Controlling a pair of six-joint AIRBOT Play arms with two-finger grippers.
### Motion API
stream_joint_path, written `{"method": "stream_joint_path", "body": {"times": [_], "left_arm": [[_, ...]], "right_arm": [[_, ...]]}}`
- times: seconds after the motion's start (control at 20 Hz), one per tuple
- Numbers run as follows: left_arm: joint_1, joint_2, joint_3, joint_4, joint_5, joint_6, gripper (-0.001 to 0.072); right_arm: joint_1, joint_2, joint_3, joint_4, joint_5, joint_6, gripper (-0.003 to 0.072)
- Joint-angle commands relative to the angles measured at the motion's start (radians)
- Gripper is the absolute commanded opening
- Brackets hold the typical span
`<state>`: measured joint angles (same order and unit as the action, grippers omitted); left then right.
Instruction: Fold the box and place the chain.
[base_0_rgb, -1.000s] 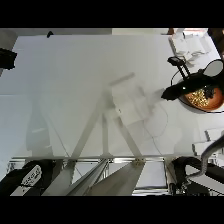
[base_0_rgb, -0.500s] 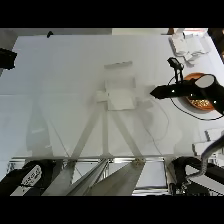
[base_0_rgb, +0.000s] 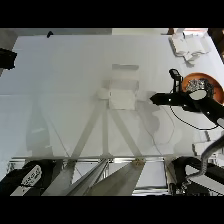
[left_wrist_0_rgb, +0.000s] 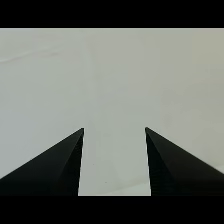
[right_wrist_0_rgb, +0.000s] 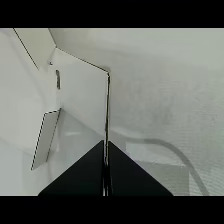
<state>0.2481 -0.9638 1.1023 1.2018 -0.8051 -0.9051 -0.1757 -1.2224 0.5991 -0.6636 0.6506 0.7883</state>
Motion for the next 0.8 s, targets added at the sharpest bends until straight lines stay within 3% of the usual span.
{"method": "stream_joint_path", "body": {"times": [0.0, 0.25, 0.75], "left_arm": [[0.0, 0.001, 0.0, 0.0, 0.0, 0.0, 0.0418], [0.0, 0.001, 0.0, 0.0, 0.0, 0.0, 0.0418], [0.0, 0.001, 0.0, -0.011, 0.029, 0.023, 0.0418]], "right_arm": [[0.001, 0.0, -0.008, 0.005, -0.012, -0.005, 0.0011], [0.001, 0.0, -0.008, 0.006, 0.045, -0.004, 0.0012], [0.001, 0.0, -0.008, 0.006, 0.042, -0.004, 0.0012]]}}
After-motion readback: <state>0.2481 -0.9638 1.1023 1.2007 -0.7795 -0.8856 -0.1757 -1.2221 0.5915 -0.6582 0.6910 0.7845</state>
